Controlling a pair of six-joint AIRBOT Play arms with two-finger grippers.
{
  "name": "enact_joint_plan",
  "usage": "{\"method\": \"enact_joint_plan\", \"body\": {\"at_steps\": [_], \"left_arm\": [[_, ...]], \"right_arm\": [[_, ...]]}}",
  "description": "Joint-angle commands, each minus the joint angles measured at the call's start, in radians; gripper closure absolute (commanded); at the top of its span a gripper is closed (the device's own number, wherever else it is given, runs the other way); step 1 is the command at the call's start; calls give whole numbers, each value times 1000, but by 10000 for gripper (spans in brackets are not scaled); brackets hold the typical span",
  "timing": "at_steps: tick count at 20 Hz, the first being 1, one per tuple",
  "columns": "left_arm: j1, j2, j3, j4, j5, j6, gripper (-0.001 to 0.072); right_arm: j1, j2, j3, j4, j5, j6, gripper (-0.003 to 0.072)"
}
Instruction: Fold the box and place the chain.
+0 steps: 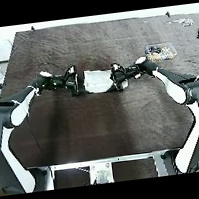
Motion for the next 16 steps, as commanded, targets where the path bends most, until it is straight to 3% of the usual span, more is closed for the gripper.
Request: {"method": "enact_joint_plan", "body": {"at_steps": [1, 16], "left_arm": [[0, -2, 0, -8, -38, 16, -11], [-18, -33, 1, -21, 16, 28, -11]], "right_arm": [[0, 0, 0, 1, -5, 1, 105], [0, 0, 0, 1, -5, 1, 104]]}}
